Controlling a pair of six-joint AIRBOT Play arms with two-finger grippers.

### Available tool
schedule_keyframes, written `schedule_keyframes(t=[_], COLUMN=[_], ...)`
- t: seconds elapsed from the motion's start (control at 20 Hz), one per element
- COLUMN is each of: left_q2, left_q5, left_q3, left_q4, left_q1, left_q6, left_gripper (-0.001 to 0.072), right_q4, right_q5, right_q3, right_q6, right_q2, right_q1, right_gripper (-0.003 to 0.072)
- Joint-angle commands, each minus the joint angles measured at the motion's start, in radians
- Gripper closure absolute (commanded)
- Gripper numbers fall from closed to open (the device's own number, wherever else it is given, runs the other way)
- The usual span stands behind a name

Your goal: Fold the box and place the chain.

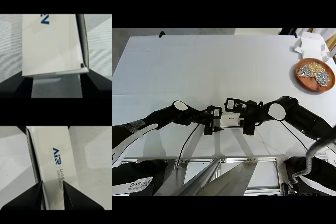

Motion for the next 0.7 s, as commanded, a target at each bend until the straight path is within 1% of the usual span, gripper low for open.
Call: schedule_keyframes(t=[0.0,0.05,0.1,0.2,0.25,0.3,0.45,0.65], left_q2=[0.001,0.001,0.001,0.001,0.001,0.001,0.001,0.001], left_q5=[-0.002,-0.002,-0.002,-0.002,-0.002,-0.002,-0.002,-0.002], left_q3=[0.000,0.000,0.000,0.000,0.000,0.000,0.000,0.000], left_q4=[0.000,-0.001,0.000,0.000,-0.001,0.000,0.000,-0.001], left_q1=[0.000,0.000,0.000,0.000,0.000,0.000,0.000,0.000], left_q6=[-0.001,-0.001,-0.001,-0.001,-0.001,-0.001,-0.001,-0.001], left_gripper=[0.0459,0.0459,0.0459,0.0459,0.0459,0.0459,0.0459,0.0459], right_q4=[0.011,0.013,0.014,0.014,0.015,0.019,0.040,0.040], right_q5=[0.043,0.053,0.057,0.055,0.046,0.029,-0.025,-0.036], right_q3=[-0.007,-0.012,-0.014,-0.014,-0.014,-0.014,-0.014,-0.014], right_q6=[0.000,0.000,0.000,0.000,0.000,0.000,-0.001,-0.001], right_q2=[0.000,0.000,0.000,0.004,0.010,0.018,0.057,0.091], right_q1=[0.005,0.005,0.005,0.005,0.005,0.005,0.005,0.005], right_gripper=[0.0439,0.0384,0.0354,0.0341,0.0303,0.0248,0.0248,0.0251])
